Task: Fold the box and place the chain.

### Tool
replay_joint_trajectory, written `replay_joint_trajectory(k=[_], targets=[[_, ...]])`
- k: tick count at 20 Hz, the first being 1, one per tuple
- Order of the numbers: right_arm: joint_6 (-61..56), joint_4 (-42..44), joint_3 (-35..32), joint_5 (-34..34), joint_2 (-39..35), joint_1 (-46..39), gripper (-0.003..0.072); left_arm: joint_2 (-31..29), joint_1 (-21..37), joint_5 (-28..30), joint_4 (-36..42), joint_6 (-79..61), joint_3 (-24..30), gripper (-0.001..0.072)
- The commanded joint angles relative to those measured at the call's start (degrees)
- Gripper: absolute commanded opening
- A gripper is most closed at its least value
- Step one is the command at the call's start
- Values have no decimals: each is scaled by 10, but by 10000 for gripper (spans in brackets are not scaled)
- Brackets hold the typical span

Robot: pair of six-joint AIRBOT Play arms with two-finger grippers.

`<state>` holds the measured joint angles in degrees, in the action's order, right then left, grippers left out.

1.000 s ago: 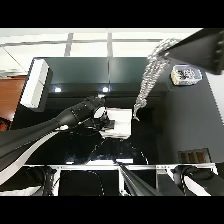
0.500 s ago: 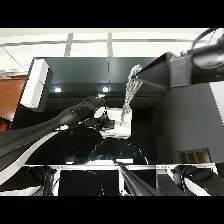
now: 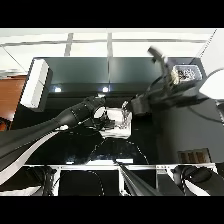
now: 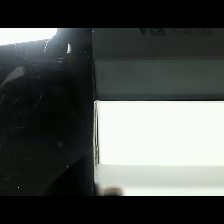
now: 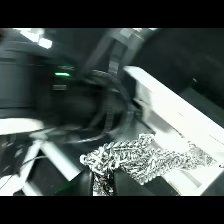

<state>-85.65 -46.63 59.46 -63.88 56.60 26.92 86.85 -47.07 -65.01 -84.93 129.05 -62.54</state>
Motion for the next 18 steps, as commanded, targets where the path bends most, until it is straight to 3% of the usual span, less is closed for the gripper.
replay_joint_trajectory(k=[1,5,14,15,16,18], targets=[[-19,-8,-109,140,1,43,18,0,0,0,0,0,0,27],[-53,-8,-178,220,1,73,18,0,0,0,0,0,0,28],[-63,-10,-192,221,1,72,20,0,0,0,0,0,0,28],[-63,-10,-192,221,1,72,117,0,0,0,0,0,0,28],[-63,-10,-192,220,1,72,304,0,0,0,0,0,0,27],[-63,-16,-192,209,1,71,324,0,0,0,0,0,0,27]])
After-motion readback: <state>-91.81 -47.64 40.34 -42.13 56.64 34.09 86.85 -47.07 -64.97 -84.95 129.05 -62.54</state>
